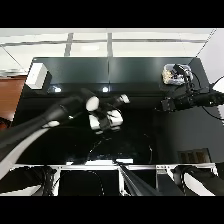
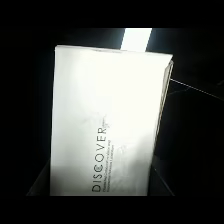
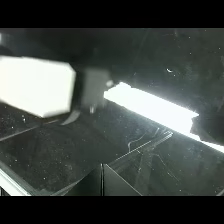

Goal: Fold the box and place the chain.

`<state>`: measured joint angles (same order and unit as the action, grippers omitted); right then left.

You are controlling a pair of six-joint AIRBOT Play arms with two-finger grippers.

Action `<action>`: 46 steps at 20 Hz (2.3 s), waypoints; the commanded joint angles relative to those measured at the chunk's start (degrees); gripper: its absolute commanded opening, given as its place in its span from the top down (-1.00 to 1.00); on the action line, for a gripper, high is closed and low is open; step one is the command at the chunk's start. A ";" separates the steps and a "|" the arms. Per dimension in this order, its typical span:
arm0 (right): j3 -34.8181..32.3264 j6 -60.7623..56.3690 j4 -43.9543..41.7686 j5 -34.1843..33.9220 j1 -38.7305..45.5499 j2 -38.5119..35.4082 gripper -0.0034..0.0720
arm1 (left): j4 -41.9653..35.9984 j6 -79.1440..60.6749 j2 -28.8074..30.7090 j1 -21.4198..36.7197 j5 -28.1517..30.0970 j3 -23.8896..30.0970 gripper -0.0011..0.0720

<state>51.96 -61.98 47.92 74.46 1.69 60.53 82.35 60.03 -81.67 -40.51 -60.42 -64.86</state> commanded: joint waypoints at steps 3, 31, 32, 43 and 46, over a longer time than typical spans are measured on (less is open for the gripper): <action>-0.02 0.02 0.00 0.07 -0.02 -0.02 0.86 | 8.85 17.84 8.24 25.49 -13.33 1.53 0.03; -0.02 -3.85 -0.96 -7.76 -0.04 -0.02 0.86 | -2.08 18.60 -17.18 59.98 -10.54 -40.50 -0.98; -0.02 -3.80 -0.87 -7.91 -0.04 -0.02 0.86 | -2.08 22.60 -16.98 59.04 -14.16 -44.94 -0.90; -1.68 -0.98 4.22 -20.50 0.00 0.00 0.86 | -3.89 24.26 16.79 38.62 2.91 -0.74 0.91; -1.68 -0.98 4.22 -20.52 0.00 0.00 0.86 | -6.19 24.17 29.59 38.56 9.49 19.02 0.90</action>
<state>50.35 -63.16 51.46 54.70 1.69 60.55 77.23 84.05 -63.53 -0.19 -61.01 -63.70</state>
